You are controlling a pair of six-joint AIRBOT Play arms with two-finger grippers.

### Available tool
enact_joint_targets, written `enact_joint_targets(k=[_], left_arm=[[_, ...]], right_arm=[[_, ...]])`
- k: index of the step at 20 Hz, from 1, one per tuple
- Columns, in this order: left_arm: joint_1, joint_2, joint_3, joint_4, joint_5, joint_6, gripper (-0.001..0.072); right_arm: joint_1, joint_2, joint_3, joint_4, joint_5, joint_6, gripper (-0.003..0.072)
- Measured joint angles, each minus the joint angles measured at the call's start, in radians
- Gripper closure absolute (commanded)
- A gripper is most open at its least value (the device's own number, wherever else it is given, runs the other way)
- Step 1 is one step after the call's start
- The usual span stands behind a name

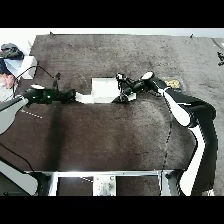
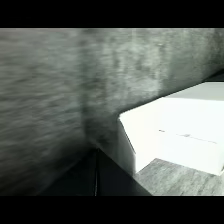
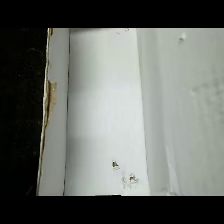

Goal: Fold the box and place the chain.

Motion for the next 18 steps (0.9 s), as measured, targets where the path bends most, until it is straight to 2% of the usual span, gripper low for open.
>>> enact_joint_targets(k=[5, 6, 7, 12, 18], left_arm=[[-0.024, -0.002, 0.0, -0.074, -0.014, 0.021, 0.0694], [-0.026, -0.002, 0.0, -0.093, -0.024, 0.027, 0.0551], [-0.027, -0.002, 0.0, -0.116, -0.038, 0.037, 0.0355], [-0.03, -0.001, 0.0, -0.235, -0.117, 0.09, 0.0345], [-0.034, 0.0, 0.033, -0.272, -0.176, 0.101, 0.0345]], right_arm=[[0.0, 0.0, 0.0, 0.0, 0.0, 0.0, 0.042], [0.0, 0.0, 0.0, 0.0, 0.0, 0.0, 0.042], [0.0, 0.0, 0.0, 0.0, 0.0, 0.0, 0.042], [0.0, 0.0, 0.0, 0.0, 0.0, 0.0, 0.042], [0.0, 0.0, 0.0, 0.0, 0.0, 0.0, 0.042]])
